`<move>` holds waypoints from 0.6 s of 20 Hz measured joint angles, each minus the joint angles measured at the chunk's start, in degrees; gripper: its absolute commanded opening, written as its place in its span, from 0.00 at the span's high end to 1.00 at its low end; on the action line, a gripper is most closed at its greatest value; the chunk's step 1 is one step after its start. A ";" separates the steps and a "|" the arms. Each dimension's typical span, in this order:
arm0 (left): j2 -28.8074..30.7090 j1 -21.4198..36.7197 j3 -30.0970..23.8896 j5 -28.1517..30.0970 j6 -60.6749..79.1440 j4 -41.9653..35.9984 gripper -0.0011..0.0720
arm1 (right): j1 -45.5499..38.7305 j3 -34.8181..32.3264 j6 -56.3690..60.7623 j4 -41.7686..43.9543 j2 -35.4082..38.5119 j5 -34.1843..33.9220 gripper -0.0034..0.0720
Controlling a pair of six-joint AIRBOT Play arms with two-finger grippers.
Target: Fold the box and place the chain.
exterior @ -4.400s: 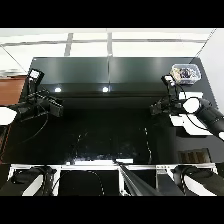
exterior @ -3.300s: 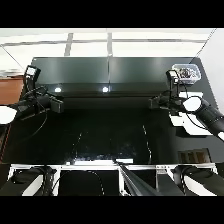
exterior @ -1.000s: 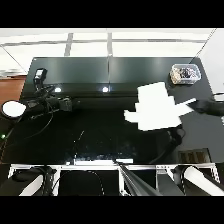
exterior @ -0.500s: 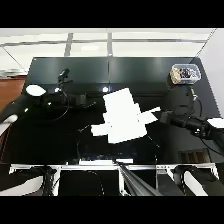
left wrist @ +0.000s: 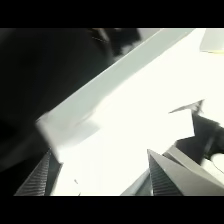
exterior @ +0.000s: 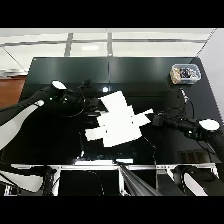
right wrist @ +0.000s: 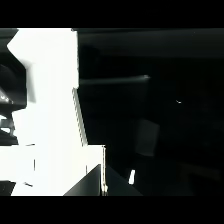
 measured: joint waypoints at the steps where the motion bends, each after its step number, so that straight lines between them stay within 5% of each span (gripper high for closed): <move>1: -0.92 -0.46 0.31 -0.50 0.57 -0.96 0.02 | 0.13 -0.02 0.00 0.00 0.00 -0.09 0.94; 6: -3.93 -1.70 1.84 -8.90 6.67 -2.89 0.12 | 0.31 -0.04 -0.04 0.02 0.00 -0.28 0.94; 8: -4.37 -2.01 2.69 -10.95 9.01 -2.82 0.48 | 0.31 -0.04 -0.15 0.00 0.00 -0.37 0.94; 11: -4.68 -2.80 4.94 -12.44 11.72 -1.11 0.54 | 0.31 -0.04 -0.26 -0.02 0.00 -0.44 0.94; 12: -4.72 -3.21 5.86 -13.25 12.52 0.35 0.75 | 0.31 -0.04 -0.31 -0.02 0.00 -0.46 0.94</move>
